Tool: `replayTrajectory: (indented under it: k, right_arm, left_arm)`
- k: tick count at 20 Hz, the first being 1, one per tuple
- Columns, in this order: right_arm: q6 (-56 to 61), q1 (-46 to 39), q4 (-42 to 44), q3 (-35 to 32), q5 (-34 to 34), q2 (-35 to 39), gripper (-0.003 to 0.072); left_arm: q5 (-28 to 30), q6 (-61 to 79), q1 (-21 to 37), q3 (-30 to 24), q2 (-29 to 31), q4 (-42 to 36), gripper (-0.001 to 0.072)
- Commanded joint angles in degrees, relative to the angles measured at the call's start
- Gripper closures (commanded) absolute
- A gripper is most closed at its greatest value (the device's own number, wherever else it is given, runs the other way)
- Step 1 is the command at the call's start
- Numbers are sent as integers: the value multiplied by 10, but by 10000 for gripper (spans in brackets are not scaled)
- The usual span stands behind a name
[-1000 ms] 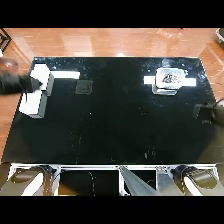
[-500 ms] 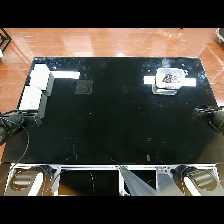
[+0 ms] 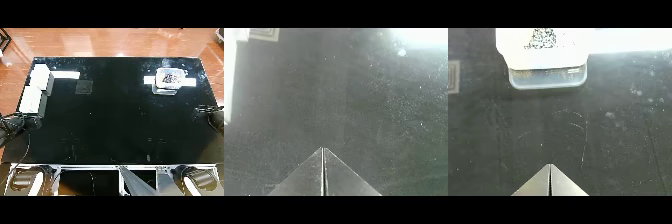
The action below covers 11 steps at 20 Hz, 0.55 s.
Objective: Fold the box and place the chain.
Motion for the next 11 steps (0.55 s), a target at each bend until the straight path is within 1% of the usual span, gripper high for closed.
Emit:
replayTrajectory:
  k: [1,11]
  right_arm:
    - [0,0,1,0,1,0,665]
    - [0,0,1,0,1,0,665]
  left_arm:
    - [-7,0,1,0,0,-2,685]
    - [-2,0,1,0,0,-7,685]
